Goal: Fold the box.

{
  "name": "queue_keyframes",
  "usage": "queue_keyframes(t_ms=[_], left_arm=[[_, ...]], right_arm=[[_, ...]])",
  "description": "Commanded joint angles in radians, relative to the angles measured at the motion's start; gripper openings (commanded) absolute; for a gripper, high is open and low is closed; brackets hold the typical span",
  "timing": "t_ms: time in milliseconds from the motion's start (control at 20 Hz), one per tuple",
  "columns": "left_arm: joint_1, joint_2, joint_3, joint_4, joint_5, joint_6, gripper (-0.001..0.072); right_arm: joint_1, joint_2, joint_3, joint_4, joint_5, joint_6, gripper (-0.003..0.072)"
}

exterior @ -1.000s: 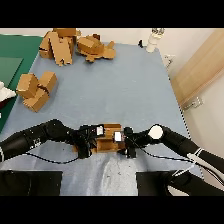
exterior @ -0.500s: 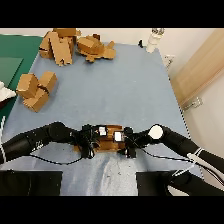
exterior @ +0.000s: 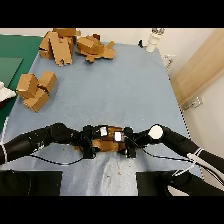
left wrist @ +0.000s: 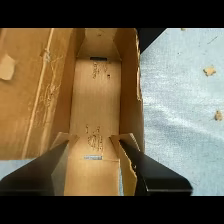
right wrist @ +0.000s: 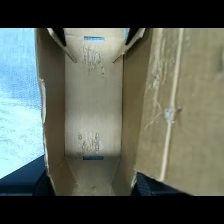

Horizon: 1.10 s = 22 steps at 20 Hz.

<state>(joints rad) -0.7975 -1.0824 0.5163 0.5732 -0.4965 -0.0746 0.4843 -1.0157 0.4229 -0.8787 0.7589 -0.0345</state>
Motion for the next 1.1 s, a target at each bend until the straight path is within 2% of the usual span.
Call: queue_keyframes(t_ms=[0,250,300,350,500,650,750,900,1050], left_arm=[[-0.001,-0.005,0.000,-0.021,-0.008,-0.003,0.0512],[0.006,-0.003,0.000,-0.014,0.007,-0.007,0.0499],[0.009,-0.001,0.000,-0.004,0.008,-0.057,0.0234],[0.015,0.004,0.000,0.030,-0.014,-0.122,0.0019],[0.027,0.039,0.000,0.171,-0.035,-0.430,0.0015],[0.038,0.104,0.000,0.224,-0.048,-0.613,0.0015],[0.065,0.158,0.000,0.346,-0.103,-0.758,0.0015],[0.159,0.269,0.000,0.605,-0.239,-1.103,0.0014],[0.272,0.409,-0.001,0.746,-0.338,-1.467,0.0014]], right_arm=[[0.000,0.000,0.000,0.000,0.000,0.000,0.0563],[0.000,0.000,0.000,0.000,0.000,0.000,0.0563],[0.000,0.000,0.000,0.000,0.000,0.000,0.0563],[0.000,0.000,0.000,0.000,0.000,0.000,0.0563],[0.000,0.000,0.000,0.000,0.000,0.000,0.0563],[0.000,0.000,0.000,0.000,0.000,0.000,0.0563],[0.000,0.000,0.000,0.000,0.000,0.000,0.0563],[0.000,0.000,0.000,0.001,0.000,0.000,0.0563],[0.000,0.000,0.000,0.000,0.000,0.000,0.0563]])
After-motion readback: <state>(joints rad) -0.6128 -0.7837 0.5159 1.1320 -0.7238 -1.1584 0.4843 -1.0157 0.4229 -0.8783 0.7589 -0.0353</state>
